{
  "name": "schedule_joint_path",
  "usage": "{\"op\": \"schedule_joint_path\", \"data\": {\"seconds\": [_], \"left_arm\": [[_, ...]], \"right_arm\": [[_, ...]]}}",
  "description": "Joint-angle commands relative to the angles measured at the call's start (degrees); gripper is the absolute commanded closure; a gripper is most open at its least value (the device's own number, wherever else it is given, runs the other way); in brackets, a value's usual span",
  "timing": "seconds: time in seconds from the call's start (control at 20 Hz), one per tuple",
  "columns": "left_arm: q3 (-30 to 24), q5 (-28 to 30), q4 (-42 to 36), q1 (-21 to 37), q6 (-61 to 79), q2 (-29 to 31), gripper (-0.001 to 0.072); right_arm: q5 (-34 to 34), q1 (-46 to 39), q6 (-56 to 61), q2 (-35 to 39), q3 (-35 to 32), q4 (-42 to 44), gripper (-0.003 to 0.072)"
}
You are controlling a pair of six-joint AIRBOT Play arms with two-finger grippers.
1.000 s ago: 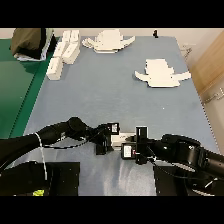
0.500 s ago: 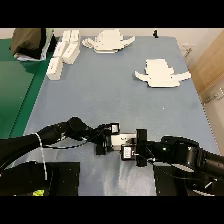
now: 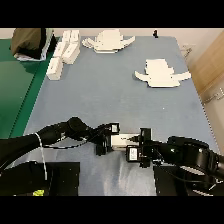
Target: Fold the box.
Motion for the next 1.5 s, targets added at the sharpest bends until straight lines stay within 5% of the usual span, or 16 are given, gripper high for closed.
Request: {"op": "schedule_joint_path", "data": {"seconds": [0.0,0.05,0.1,0.5,1.45], "left_arm": [[0.1,0.1,0.0,0.0,0.1,0.0,0.0197],[0.1,0.1,0.0,0.0,0.1,0.0,0.0197],[0.1,0.1,0.0,0.0,0.1,0.0,0.0198],[0.1,0.1,0.0,0.0,0.1,0.0,0.0197],[0.1,0.1,0.0,0.0,0.1,0.0,0.0197]], "right_arm": [[-0.4,0.0,0.0,1.2,0.0,-0.3,0.0464],[-0.3,0.0,0.0,1.1,0.0,-0.6,0.0616],[-0.4,0.1,0.0,1.1,0.0,-1.6,0.0685],[-4.0,0.5,6.3,0.8,-3.7,-8.7,0.0686],[-5.1,4.2,8.4,0.2,-9.0,-3.9,0.0686]]}}
